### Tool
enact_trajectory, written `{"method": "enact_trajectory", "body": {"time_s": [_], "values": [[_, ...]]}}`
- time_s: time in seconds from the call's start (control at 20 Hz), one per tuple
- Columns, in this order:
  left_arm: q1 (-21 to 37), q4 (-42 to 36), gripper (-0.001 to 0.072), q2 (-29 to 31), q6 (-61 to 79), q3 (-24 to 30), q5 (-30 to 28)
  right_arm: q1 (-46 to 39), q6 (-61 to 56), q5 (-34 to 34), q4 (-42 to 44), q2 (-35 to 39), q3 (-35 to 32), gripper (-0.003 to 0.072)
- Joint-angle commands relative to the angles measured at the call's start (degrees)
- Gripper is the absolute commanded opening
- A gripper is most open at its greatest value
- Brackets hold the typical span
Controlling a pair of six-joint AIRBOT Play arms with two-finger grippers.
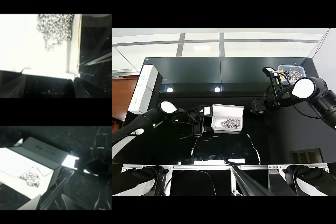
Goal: Fold the box and place the chain.
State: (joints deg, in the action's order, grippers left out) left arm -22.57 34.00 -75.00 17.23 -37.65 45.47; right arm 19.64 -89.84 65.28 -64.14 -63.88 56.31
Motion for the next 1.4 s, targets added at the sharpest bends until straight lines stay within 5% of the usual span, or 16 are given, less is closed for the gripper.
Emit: {"method": "enact_trajectory", "body": {"time_s": [0.0, 0.25, 0.95, 1.1, 1.25, 1.35], "values": [[-0.35, -0.02, 0.0709, -1.22, 0.55, -1.03, 1.95, 0.07, 0.02, 0.07, 0.00, 0.04, -0.04, 0.0304], [-0.35, -0.22, 0.0710, -1.22, 0.52, -1.03, 5.66, 0.07, 0.02, 0.07, 0.00, 0.04, -0.02, 0.0304], [-0.35, -4.61, 0.0682, -3.32, 0.35, -1.18, 2.67, 0.04, 0.04, -1.62, 0.07, 0.04, -0.02, 0.0304], [-0.35, -4.26, 0.0346, -3.32, 0.37, -1.18, 2.71, -1.31, 0.09, -0.24, 0.15, 0.07, 2.56, 0.0304], [-0.35, -4.26, 0.0345, -3.32, 0.37, -1.18, 2.54, -4.13, 2.91, -1.33, 0.13, 0.04, 7.15, 0.0308], [-0.35, -4.26, 0.0346, -3.32, 0.37, -1.18, 2.54, -4.61, 5.01, -6.84, 0.26, -0.39, 7.23, 0.0707]]}}
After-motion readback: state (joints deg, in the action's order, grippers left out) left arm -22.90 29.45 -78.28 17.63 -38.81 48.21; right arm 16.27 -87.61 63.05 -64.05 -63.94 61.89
